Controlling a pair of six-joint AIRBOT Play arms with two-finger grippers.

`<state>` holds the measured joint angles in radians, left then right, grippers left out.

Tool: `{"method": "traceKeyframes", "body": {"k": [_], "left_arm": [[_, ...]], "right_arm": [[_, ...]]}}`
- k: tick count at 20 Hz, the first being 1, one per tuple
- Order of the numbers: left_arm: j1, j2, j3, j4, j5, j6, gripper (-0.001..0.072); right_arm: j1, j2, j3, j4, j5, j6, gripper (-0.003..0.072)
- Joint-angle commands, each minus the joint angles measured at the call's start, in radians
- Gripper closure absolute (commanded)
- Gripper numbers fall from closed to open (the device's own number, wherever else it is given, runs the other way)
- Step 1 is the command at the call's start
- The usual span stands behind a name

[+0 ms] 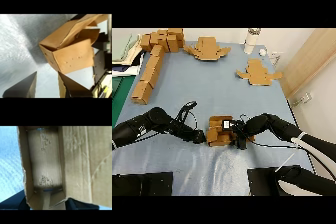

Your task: Fold the box.

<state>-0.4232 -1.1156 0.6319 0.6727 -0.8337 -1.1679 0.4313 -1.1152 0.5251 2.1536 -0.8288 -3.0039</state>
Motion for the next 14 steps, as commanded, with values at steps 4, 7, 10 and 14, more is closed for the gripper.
{"method": "traceKeyframes", "body": {"k": [4, 7, 10, 14], "left_arm": [[0.001, 0.0, 0.015, -0.037, -0.011, -0.011, 0.0302], [-0.002, -0.001, 0.015, -0.053, -0.006, -0.006, 0.0301], [-0.019, -0.008, 0.014, -0.095, 0.06, -0.001, 0.0294], [-0.025, -0.013, 0.014, -0.142, 0.1, -0.011, 0.0293]], "right_arm": [[0.001, 0.001, -0.001, 0.0, 0.0, 0.0, 0.0179], [0.001, 0.001, -0.001, 0.0, 0.0, 0.0, 0.0179], [0.001, 0.001, -0.001, 0.0, 0.0, 0.0, 0.0179], [0.001, 0.001, -0.001, 0.0, 0.0, 0.0, 0.0179]]}}
